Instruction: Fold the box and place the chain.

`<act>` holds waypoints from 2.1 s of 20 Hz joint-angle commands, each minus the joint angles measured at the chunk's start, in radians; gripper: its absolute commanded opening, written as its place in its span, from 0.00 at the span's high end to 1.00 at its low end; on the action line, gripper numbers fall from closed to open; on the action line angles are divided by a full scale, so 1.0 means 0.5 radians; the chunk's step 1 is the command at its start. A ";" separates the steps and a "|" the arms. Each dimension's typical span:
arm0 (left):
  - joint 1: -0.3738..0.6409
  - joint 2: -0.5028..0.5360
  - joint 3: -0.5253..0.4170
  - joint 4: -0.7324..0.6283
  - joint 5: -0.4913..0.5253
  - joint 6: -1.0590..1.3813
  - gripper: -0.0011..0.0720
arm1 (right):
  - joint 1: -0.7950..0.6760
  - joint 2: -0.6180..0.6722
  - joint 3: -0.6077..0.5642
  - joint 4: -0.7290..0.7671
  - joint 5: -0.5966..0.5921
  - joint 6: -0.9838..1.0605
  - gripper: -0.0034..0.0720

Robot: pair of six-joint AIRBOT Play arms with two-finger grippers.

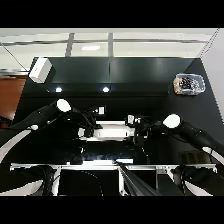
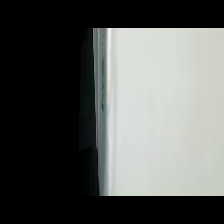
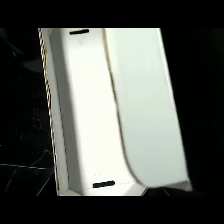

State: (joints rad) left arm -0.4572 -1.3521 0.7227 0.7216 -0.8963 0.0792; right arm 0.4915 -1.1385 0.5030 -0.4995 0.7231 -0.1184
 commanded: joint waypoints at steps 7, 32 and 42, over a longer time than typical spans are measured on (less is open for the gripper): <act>0.000 -0.001 -0.001 -0.002 0.005 -0.002 0.95 | -0.003 -0.128 -0.037 0.108 -0.072 -0.310 0.13; 0.009 0.027 0.001 0.018 -0.014 -0.182 0.65 | 0.108 -0.147 -0.035 -0.134 -0.237 -0.063 0.50; 0.075 0.662 0.001 0.811 -0.394 -1.149 0.58 | 0.108 -0.147 -0.035 -0.134 -0.237 -0.063 0.72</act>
State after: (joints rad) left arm -0.4301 -1.1130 0.7223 1.0077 -1.0084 -0.2718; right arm 0.5449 -1.2114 0.4858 -0.5663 0.6048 -0.1501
